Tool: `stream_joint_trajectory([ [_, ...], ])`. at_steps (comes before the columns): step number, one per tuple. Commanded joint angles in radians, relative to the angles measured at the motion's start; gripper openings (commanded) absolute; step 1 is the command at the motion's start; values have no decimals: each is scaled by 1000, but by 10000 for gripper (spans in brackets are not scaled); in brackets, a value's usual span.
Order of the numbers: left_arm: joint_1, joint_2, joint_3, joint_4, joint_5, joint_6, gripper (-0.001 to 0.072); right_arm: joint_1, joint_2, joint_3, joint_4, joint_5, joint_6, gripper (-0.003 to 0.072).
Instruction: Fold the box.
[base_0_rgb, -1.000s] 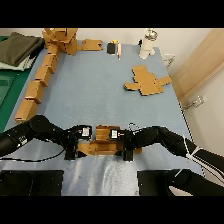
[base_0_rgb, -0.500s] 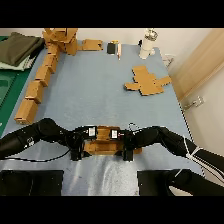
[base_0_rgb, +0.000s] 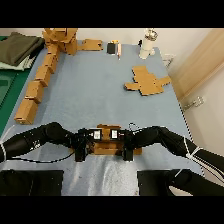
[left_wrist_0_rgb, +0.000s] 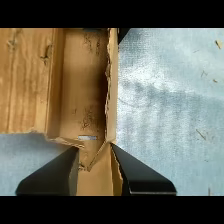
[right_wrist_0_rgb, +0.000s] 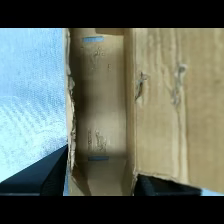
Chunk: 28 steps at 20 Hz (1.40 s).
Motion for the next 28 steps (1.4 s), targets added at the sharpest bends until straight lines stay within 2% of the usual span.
stream_joint_trajectory([
  [1,-4,-4,0,17,39,-5,286,0,1,1,0,0,0,519],
  [5,-4,-2,0,87,27,-11,286,0,1,1,0,0,0,519],
  [8,-4,15,0,129,-36,-23,290,0,1,1,0,0,0,518],
  [10,-4,34,0,133,-51,-22,393,0,1,1,0,0,0,519],
  [14,-5,40,4,98,-48,-21,395,0,1,1,0,0,0,519],
  [16,-5,40,4,87,-47,-21,356,0,1,1,0,0,0,519],
  [19,-5,40,4,86,-45,-21,356,0,1,1,0,0,0,519],
  [24,-9,40,4,89,6,-18,353,0,1,1,0,0,0,519],
  [26,-8,40,4,108,6,-14,143,0,1,1,0,0,0,519],
  [28,-8,40,4,150,5,-35,147,0,1,1,0,0,0,519],
])
